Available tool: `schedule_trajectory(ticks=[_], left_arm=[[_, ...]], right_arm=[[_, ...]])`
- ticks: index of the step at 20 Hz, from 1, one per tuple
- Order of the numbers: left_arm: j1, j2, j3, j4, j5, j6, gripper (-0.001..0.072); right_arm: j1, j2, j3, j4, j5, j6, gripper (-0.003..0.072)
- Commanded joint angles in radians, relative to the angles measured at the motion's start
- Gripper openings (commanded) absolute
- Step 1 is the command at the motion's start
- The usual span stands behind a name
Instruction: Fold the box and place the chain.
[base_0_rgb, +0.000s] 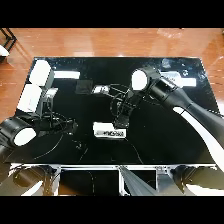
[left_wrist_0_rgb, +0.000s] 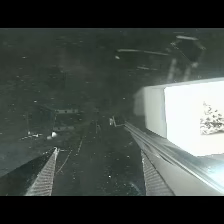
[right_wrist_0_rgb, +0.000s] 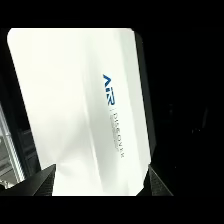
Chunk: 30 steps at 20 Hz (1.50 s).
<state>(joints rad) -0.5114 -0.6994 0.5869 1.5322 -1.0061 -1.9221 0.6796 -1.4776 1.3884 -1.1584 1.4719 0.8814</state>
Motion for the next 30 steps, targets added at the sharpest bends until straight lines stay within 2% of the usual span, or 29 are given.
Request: schedule_trajectory(ticks=[1,30], left_arm=[[0.022,0.001,0.000,-0.001,-0.012,0.000,0.0633],[0.022,0.001,0.000,0.000,-0.021,0.000,0.0633]], right_arm=[[0.011,0.001,0.001,-0.002,0.018,0.000,0.0705],[0.011,-0.009,0.000,0.021,0.045,0.000,0.0703]])
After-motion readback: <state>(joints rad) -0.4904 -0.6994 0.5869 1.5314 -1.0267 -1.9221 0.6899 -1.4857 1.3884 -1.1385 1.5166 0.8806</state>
